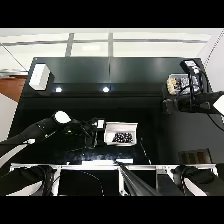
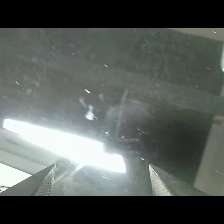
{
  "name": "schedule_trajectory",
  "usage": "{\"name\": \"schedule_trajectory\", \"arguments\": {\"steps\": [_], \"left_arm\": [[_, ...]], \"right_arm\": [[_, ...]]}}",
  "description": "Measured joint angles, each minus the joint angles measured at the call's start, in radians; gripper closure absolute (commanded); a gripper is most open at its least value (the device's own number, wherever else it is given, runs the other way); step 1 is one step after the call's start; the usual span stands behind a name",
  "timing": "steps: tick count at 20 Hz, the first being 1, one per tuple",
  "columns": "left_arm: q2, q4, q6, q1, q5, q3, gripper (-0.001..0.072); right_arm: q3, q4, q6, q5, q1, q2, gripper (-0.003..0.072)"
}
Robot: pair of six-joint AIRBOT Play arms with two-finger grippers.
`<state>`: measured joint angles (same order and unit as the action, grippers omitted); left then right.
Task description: Fold the box and place the chain.
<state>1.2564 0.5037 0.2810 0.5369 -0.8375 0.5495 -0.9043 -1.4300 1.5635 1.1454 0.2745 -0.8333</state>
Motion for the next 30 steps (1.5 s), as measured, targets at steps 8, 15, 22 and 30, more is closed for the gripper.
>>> {"name": "schedule_trajectory", "arguments": {"steps": [8, 15, 22, 30], "left_arm": [[0.000, 0.001, 0.000, 0.000, 0.000, 0.000, 0.0228], [0.000, 0.002, 0.000, 0.000, 0.000, 0.000, 0.0228], [0.000, 0.002, -0.001, 0.000, 0.000, 0.000, 0.0227], [0.000, 0.001, 0.000, 0.000, 0.000, 0.000, 0.0228]], "right_arm": [[0.000, 0.362, -0.396, -0.087, 0.001, -0.205, -0.0026], [0.018, 0.545, -0.782, 0.041, 0.027, -0.309, -0.0026], [0.034, 0.593, -0.935, 0.074, 0.125, -0.321, -0.0019], [0.041, 0.528, -1.011, 0.159, 0.166, -0.317, -0.0018]]}}
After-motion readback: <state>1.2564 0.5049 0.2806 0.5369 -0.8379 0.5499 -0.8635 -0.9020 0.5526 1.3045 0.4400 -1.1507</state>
